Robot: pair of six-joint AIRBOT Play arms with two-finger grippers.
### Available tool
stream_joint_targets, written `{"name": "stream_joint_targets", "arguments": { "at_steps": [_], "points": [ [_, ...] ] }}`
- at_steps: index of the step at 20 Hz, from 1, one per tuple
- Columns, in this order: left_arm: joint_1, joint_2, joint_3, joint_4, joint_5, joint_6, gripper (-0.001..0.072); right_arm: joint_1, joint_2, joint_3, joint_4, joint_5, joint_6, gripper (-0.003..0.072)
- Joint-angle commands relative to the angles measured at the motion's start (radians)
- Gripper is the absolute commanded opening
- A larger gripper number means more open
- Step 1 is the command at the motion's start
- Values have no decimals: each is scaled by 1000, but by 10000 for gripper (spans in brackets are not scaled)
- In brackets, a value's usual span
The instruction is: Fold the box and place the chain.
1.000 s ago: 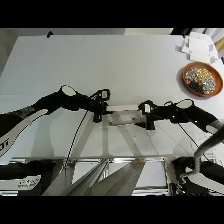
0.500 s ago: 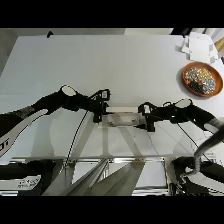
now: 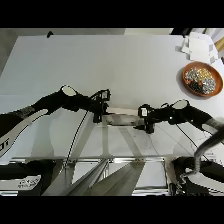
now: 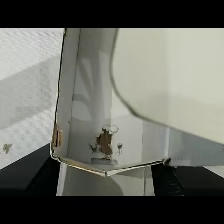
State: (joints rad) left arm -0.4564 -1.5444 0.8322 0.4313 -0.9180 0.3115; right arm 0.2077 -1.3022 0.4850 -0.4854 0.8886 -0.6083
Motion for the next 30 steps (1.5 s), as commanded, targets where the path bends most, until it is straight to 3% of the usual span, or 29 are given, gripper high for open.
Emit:
{"name": "stream_joint_targets", "arguments": {
  "at_steps": [1,8,11,16,17,18,29,30],
  "points": [
    [0,0,0,0,2,-1,12,4,-10,0,1,-18,-3,550],
    [0,0,0,0,2,-1,12,43,-45,0,40,-53,-30,545],
    [0,0,0,0,2,-1,12,42,-51,0,41,-53,-29,429],
    [0,0,0,0,2,-1,12,42,-51,0,42,-48,-29,394],
    [0,0,0,0,2,-1,12,42,-51,0,42,-46,-29,325],
    [0,0,0,0,2,-1,12,42,-51,0,41,-44,-29,301],
    [0,0,0,0,2,-1,12,42,-50,0,38,-34,-18,316],
    [0,0,0,0,2,-1,12,42,-47,0,39,-31,-18,352]
  ]
}}
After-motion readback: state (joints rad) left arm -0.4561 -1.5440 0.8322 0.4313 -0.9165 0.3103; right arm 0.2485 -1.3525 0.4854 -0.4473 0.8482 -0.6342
